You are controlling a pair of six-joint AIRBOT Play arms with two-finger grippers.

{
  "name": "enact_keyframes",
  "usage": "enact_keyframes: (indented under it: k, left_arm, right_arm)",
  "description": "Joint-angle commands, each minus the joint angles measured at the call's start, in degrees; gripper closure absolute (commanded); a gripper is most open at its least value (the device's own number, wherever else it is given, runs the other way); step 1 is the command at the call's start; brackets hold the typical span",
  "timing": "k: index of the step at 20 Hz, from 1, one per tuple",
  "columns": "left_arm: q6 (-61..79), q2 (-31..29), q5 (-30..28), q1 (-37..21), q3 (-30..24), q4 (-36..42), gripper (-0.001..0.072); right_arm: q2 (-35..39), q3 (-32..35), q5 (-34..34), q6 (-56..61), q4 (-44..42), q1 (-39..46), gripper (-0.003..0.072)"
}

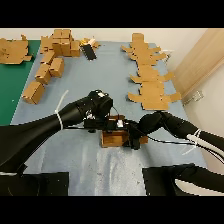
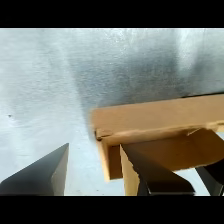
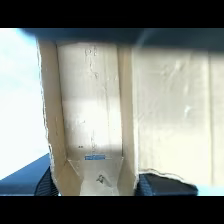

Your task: Fold the box.

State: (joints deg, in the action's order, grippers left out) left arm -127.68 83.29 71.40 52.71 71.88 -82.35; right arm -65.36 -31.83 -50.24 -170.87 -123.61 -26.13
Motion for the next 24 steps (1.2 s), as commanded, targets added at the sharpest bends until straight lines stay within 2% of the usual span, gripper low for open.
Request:
enact_keyframes:
  k: [1,10,11,12,17,19,21,24]
  left_arm:
    - [0.61,-1.92,0.17,-1.86,0.09,-0.02,0.0242]
    - [2.38,-2.08,-4.26,-7.02,0.2,0.17,0.0246]
    - [2.51,-2.08,-4.46,-7.74,0.2,0.11,0.0441]
    - [4.74,-2.08,-5.2,-8.5,0.2,-0.02,0.0694]
    - [20.57,-4.33,-6.34,-9.51,-1.14,0.09,0.07]
    - [25.27,-9.81,-7.19,-10.03,-6.4,0.07,0.07]
    - [32.15,-17.94,-7.26,-12.92,-15.34,1.7,0.07]
    - [53.83,-28.26,-9.62,-21.84,-27.76,13.35,0.0699]
  right_arm:
    - [0.02,0.02,0.0,0.0,-0.02,0.0,0.0182]
    - [0.02,0.02,0.0,0.0,-0.02,0.0,0.0182]
    - [0.02,0.02,0.02,0.0,-0.02,0.0,0.0182]
    - [0.02,0.02,0.0,0.0,-0.02,0.0,0.0182]
    - [0.02,0.02,0.0,0.0,-0.02,0.0,0.0182]
    - [0.02,0.02,0.0,0.0,-0.02,0.0,0.0182]
    - [0.02,0.02,0.0,0.0,-0.02,0.0,0.0182]
    - [0.02,0.02,0.0,0.0,0.0,0.0,0.0182]
